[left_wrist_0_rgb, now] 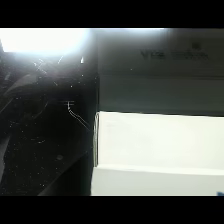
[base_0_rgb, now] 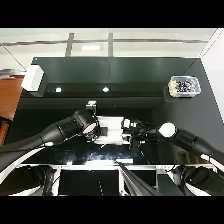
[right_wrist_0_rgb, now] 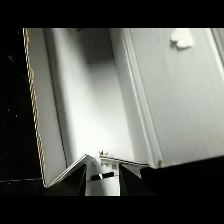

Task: Fold the box and place the chain.

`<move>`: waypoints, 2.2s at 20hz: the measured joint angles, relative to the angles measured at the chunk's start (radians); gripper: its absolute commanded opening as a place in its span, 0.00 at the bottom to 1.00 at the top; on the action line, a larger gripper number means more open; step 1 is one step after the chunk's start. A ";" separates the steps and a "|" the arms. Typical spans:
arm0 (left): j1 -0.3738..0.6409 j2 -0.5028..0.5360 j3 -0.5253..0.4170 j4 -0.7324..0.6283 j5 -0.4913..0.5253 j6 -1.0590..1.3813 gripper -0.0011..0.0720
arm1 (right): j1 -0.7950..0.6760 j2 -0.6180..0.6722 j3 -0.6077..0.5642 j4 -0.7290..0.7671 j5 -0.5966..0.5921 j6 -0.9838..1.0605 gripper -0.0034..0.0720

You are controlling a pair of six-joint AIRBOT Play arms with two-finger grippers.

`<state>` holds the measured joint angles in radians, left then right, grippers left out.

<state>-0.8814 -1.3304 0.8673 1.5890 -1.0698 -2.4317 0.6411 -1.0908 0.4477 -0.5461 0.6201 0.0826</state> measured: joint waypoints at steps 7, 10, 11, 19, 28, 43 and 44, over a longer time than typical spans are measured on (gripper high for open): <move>0.000 0.000 0.000 0.000 -0.001 0.000 0.05 | 0.062 -0.016 0.000 0.036 -0.087 0.000 0.36; 0.000 0.000 0.000 0.000 -0.001 -0.001 0.05 | 0.068 -0.022 0.000 0.039 -0.096 0.000 0.56; 0.000 0.000 0.000 0.000 -0.001 -0.001 0.05 | 0.068 -0.023 0.000 0.040 -0.098 0.000 0.39; 0.000 0.000 0.000 0.000 -0.001 -0.001 0.05 | 0.059 -0.019 0.000 0.034 -0.112 0.027 0.07; 0.000 0.000 0.000 -0.001 -0.008 0.001 0.05 | -0.407 0.154 0.000 -0.202 0.232 0.838 0.07; 0.000 0.000 0.000 -0.001 -0.011 0.001 0.05 | -0.474 -0.005 -0.146 -0.018 0.306 1.186 0.08; 0.000 0.000 0.000 0.000 -0.011 0.001 0.05 | -0.449 -0.019 -0.145 0.013 0.296 1.167 0.09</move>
<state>-0.8810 -1.3304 0.8673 1.5887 -1.0813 -2.4310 0.1917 -1.1099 0.3031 -0.5327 0.9161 1.2491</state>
